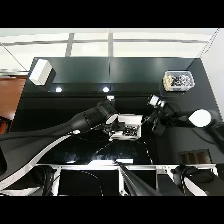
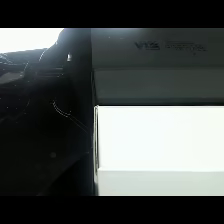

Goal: Fold the box and place the chain.

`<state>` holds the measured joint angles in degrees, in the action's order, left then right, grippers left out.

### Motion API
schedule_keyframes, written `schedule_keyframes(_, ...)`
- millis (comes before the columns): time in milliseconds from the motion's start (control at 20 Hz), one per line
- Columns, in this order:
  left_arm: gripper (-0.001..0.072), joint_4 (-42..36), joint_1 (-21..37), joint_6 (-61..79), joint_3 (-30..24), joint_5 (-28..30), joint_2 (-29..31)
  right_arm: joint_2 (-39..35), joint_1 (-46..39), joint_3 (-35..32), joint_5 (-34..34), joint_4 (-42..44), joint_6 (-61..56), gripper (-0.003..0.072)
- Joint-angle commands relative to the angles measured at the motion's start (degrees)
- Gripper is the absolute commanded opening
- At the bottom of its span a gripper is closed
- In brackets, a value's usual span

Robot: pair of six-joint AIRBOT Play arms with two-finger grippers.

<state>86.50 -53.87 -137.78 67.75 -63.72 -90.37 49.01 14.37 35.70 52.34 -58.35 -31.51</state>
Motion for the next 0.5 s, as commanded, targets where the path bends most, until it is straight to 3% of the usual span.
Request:
schedule_keyframes(0, 0.0028, 0.0, 0.0, 0.0, 0.0, 0.0, 0.0, -3.5, -0.4, 10.8, 13.6, -0.4, -16.0, 0.001)
schedule_keyframes(100, 0.0028, 0.0, 0.0, 0.0, 0.0, 0.1, 0.0, -3.6, -0.4, 15.4, 16.7, 5.8, -18.5, 0.001)
schedule_keyframes(200, 0.0028, 0.0, 0.0, 0.0, 0.0, 0.1, 0.0, -3.1, 0.1, 14.8, 16.7, 12.7, -20.1, 0.001)
schedule_keyframes(450, 0.0028, 0.0, 0.0, 0.0, 0.0, 0.0, 0.0, 0.8, 5.2, 4.4, 8.0, 14.1, -23.2, 0.0017)
